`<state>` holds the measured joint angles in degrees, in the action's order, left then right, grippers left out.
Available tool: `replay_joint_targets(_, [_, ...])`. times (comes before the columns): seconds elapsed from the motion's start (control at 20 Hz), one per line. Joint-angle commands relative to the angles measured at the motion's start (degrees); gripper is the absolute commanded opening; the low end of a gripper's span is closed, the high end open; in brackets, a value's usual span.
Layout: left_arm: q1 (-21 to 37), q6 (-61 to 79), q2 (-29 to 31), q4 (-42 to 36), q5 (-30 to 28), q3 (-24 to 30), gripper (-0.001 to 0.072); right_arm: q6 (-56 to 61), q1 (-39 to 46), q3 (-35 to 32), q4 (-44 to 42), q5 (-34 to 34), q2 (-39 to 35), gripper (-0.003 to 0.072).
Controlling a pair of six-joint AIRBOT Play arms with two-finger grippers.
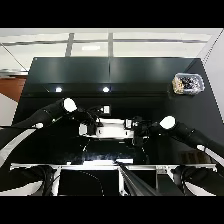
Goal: Fold the box and place the chain.
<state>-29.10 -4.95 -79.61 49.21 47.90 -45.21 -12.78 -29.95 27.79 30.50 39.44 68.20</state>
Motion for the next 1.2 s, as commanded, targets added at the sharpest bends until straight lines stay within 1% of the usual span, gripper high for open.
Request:
replay_joint_targets(0.0, [-0.02,-0.02,0.04,0.02,-0.09,-0.04,0.003,-0.5,-0.04,0.0,-0.17,-0.94,0.98,0.0696])
replay_joint_targets(0.55, [-0.04,-0.02,0.04,-0.17,0.81,-0.04,0.0031,-0.31,-0.04,0.0,-0.24,-1.2,0.98,0.0694])
replay_joint_targets(0.6, [-0.04,-0.02,0.04,-0.17,0.83,-0.04,0.0031,-0.31,-0.04,0.0,-0.24,-1.18,0.98,0.0628])
replay_joint_targets(0.65, [-0.04,-0.02,0.04,-0.17,0.85,-0.04,0.0032,-0.31,-0.04,0.0,-0.24,-1.18,0.98,0.0502])
replay_joint_targets(0.7, [-0.04,-0.02,0.04,-0.17,1.07,-0.04,0.0035,-0.33,-0.04,0.0,-0.22,-1.16,0.98,0.0468])
replay_joint_targets(0.75, [-0.02,-0.02,0.04,-0.17,1.27,-0.04,0.0047,-0.31,-0.04,0.0,-0.24,-1.16,0.98,0.0468])
replay_joint_targets(0.8, [0.0,-0.02,0.07,-0.15,1.49,-0.07,0.0172,-0.31,-0.04,0.0,-0.24,-1.16,0.98,0.0468])
replay_joint_targets(0.85, [0.02,-0.02,0.07,0.0,1.84,-0.22,0.0322,-0.33,-0.04,0.0,-0.24,-1.16,0.98,0.0468])
replay_joint_targets(0.9, [0.11,-0.07,0.07,0.31,2.54,-0.63,0.043,-0.31,-0.04,0.0,-0.22,-1.16,0.98,0.0468])
replay_joint_targets(1.0, [0.7,-1.6,0.44,1.44,5.01,-1.99,0.0446,-0.33,-0.04,0.0,-0.22,-1.14,0.98,0.0468])
replay_joint_targets(1.15, [2.95,-7.41,2.73,7.58,9.99,-4.24,0.0447,-0.33,-0.04,0.0,-0.22,-1.11,0.98,0.0468])
